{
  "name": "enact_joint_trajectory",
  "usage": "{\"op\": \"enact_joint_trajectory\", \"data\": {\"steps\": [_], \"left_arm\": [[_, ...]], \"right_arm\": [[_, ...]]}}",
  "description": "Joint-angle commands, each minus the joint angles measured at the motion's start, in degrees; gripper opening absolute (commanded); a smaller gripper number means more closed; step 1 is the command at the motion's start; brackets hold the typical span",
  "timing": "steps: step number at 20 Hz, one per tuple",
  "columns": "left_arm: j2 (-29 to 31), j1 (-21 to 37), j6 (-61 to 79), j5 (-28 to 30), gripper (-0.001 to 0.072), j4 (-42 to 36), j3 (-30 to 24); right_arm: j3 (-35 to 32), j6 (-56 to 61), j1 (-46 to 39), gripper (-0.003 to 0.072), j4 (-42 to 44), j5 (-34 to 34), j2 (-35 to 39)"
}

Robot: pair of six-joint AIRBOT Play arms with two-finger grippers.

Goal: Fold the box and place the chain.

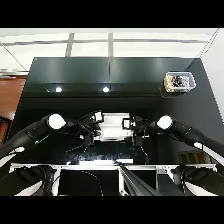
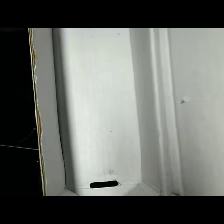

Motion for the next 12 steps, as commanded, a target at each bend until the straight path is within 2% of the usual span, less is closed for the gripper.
{"op": "enact_joint_trajectory", "data": {"steps": [1,5,6,7,8,10,12], "left_arm": [[-1.62,0.0,0.26,1.86,0.0246,-3.69,-0.02],[-1.66,-1.66,1.81,2.14,0.0246,-3.61,-0.02],[-1.66,-2.43,1.95,3.58,0.0291,-3.61,-0.02],[-1.66,-3.02,1.95,5.03,0.0424,-3.58,-0.02],[-1.66,-3.34,1.97,5.51,0.0443,-3.43,-0.02],[-1.66,-3.32,1.95,4.7,0.0291,-1.9,0.0],[-1.62,-3.3,1.88,3.78,0.0366,-0.94,0.15]], "right_arm": [[0.04,0.02,0.04,0.0415,0.0,-0.02,-0.02],[0.04,0.02,0.04,0.0415,0.0,-0.02,-0.02],[0.04,0.02,0.04,0.0415,0.0,-0.02,-0.02],[0.04,0.02,0.04,0.0415,0.0,-0.02,-0.02],[0.04,0.02,0.04,0.0415,0.0,-0.02,-0.02],[0.04,0.02,0.04,0.0415,0.0,-0.02,-0.02],[0.04,0.02,0.04,0.0415,0.0,-0.02,-0.02]]}}
